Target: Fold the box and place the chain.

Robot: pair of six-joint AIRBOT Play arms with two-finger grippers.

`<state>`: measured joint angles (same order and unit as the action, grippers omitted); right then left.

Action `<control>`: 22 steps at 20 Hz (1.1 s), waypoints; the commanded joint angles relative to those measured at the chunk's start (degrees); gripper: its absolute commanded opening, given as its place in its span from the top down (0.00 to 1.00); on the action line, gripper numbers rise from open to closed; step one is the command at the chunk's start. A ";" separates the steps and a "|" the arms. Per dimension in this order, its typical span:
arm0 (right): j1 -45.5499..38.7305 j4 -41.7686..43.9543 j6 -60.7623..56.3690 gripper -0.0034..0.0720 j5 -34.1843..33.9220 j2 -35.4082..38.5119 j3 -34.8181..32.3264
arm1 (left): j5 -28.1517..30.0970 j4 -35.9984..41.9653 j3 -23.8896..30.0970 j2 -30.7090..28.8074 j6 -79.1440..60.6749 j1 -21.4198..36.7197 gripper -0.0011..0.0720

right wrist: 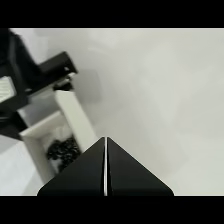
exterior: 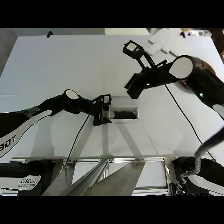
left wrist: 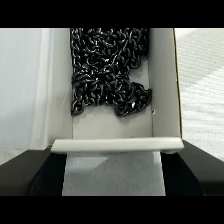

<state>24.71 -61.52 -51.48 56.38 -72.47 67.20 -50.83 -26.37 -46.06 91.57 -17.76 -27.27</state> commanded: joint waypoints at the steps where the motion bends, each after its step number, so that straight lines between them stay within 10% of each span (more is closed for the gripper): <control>1: -2.69 -0.09 1.05 0.93 2.14 -5.62 0.63 | 0.00 -0.02 -0.02 0.02 0.00 0.04 0.45; 7: -0.66 2.29 7.13 0.93 9.81 -7.13 -3.89 | 0.02 -0.02 -0.02 0.00 0.00 0.04 0.45; 15: -0.68 8.87 24.00 0.68 4.74 3.69 -17.35 | 0.00 -0.02 0.00 0.02 0.02 0.04 0.45; 22: -0.66 7.32 26.53 0.67 1.44 3.69 -17.57 | 0.00 -0.02 -0.02 0.00 0.00 0.04 0.45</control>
<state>23.99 -54.04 -27.24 58.83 -69.04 50.02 -50.83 -26.39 -46.06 91.57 -17.72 -27.27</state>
